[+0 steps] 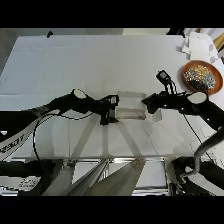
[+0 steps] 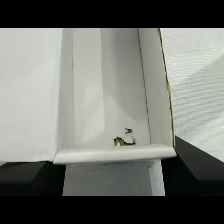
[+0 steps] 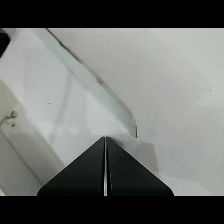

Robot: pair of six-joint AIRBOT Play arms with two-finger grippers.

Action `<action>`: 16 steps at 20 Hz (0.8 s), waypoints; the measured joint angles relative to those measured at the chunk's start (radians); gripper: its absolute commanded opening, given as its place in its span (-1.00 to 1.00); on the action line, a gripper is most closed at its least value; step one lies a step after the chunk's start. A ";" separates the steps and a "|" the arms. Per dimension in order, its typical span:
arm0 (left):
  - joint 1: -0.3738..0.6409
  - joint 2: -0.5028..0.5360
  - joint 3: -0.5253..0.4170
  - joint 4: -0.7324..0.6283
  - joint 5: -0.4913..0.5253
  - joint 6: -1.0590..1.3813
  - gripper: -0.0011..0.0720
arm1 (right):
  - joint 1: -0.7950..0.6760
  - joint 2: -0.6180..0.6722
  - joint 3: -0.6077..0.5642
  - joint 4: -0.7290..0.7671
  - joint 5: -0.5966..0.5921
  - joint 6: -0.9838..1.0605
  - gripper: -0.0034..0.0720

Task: Fold the box and place the chain.

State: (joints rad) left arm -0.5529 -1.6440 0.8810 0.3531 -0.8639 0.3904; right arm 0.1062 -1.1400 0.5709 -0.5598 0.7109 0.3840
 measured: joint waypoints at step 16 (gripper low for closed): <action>0.000 0.000 0.000 0.001 0.000 0.002 -0.19 | 0.000 0.172 0.059 -0.093 0.088 0.161 -0.87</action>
State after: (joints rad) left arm -0.5529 -1.6440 0.8810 0.3542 -0.8639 0.3923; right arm 0.1059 -0.9684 0.6300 -0.6529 0.7986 0.5446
